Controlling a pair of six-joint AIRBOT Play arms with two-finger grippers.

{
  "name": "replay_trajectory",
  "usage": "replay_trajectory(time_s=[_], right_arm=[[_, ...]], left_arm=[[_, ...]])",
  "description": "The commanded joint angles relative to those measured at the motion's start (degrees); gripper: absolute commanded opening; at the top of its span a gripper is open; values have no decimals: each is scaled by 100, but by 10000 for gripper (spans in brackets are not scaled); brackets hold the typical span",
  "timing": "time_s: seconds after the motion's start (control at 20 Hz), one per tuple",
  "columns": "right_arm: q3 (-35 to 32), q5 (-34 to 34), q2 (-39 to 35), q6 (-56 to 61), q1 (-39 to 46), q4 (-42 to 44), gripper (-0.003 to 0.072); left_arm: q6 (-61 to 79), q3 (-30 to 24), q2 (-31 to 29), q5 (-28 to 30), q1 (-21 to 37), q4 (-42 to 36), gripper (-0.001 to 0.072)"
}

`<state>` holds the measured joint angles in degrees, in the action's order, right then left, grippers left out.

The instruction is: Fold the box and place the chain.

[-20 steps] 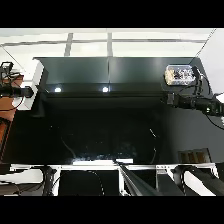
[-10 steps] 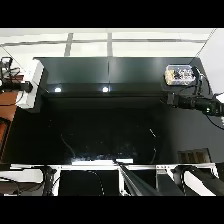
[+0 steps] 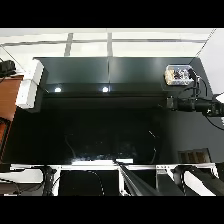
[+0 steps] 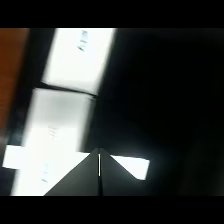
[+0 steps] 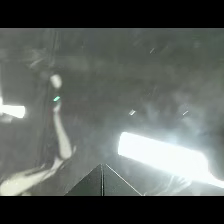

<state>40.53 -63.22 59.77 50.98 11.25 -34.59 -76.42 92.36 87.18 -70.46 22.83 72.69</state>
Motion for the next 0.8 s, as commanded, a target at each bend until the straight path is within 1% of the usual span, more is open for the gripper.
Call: replay_trajectory(time_s=[0.0, 0.1, 0.15, 0.2, 0.25, 0.3, 0.35, 0.4, 0.45, 0.5, 0.55, 0.65, 0.75], right_arm=[[4, -503, -4, -66, -59, 0, 15], [4, -361, -4, -66, -374, 2, 15], [4, -149, -4, -72, -640, -61, 15], [4, 232, -4, -72, -938, -328, 14], [4, 793, -2, -66, -1226, -831, 15], [2, 1523, -2, 85, -1491, -1523, 15], [2, 2197, 0, 424, -1652, -2162, 15], [2, 2682, 11, 708, -1698, -2507, 15], [2, 2955, 15, 793, -1690, -2597, 16], [4, 3071, 15, 791, -1685, -2575, 16], [4, 3095, 15, 789, -1683, -2564, 16], [4, 3091, 15, 789, -1683, -2566, 16], [4, 3093, 15, 789, -1683, -2564, 16]], left_arm=[[44, -267, -780, -437, -332, -1515, 23], [380, -1552, -1969, 710, -883, -1989, 23], [490, -2328, -2627, 1414, -1228, -2074, 24], [697, -3217, -3307, 2188, -1644, -2039, 24], [841, -4089, -3908, 2863, -2046, -1921, 24], [914, -4828, -4365, 3324, -2380, -1692, 24], [911, -5510, -4750, 3609, -2662, -1355, 24], [896, -6011, -5010, 3744, -2839, -1126, 24], [817, -6382, -5215, 3805, -2924, -1130, 24], [682, -6581, -5342, 3827, -2927, -1167, 24], [636, -6675, -5414, 3829, -2927, -1161, 25], [634, -6688, -5436, 3829, -2927, -1084, 26], [599, -6688, -5434, 3788, -2929, -1217, 26]])
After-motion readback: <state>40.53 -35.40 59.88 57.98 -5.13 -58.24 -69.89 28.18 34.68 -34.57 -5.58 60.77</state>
